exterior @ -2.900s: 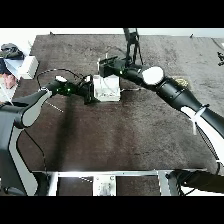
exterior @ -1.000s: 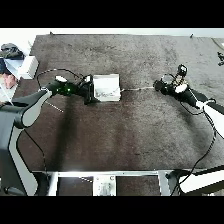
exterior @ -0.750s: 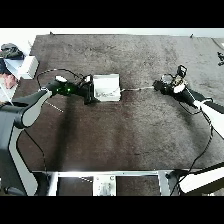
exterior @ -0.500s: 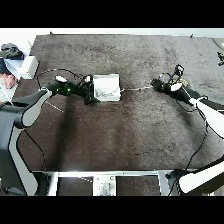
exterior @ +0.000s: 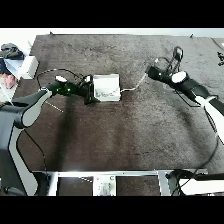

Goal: Fold the box and place the chain.

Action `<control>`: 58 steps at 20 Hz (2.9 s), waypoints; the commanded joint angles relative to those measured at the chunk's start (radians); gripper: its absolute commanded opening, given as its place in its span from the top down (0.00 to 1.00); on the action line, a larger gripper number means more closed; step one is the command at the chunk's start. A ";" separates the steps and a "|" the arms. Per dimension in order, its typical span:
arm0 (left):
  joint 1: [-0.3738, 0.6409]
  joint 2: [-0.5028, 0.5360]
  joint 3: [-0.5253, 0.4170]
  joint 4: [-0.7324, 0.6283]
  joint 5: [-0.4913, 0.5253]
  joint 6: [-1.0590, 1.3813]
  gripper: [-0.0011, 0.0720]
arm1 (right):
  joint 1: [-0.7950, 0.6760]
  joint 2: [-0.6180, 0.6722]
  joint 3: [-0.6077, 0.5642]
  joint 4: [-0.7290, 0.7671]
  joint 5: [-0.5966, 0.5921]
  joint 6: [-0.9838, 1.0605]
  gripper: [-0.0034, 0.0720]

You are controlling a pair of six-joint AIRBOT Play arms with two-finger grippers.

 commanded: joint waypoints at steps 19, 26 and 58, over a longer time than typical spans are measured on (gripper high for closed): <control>0.001 0.001 0.001 0.000 0.000 0.000 0.35 | 0.504 0.211 0.131 -0.063 -0.163 -0.136 0.97; 0.001 0.001 0.001 0.000 0.000 0.000 0.35 | 0.511 0.131 0.175 -0.115 -0.161 -0.136 0.97; 0.001 0.001 0.001 0.000 0.000 0.000 0.35 | 0.351 0.011 0.072 -0.227 0.147 -0.328 0.72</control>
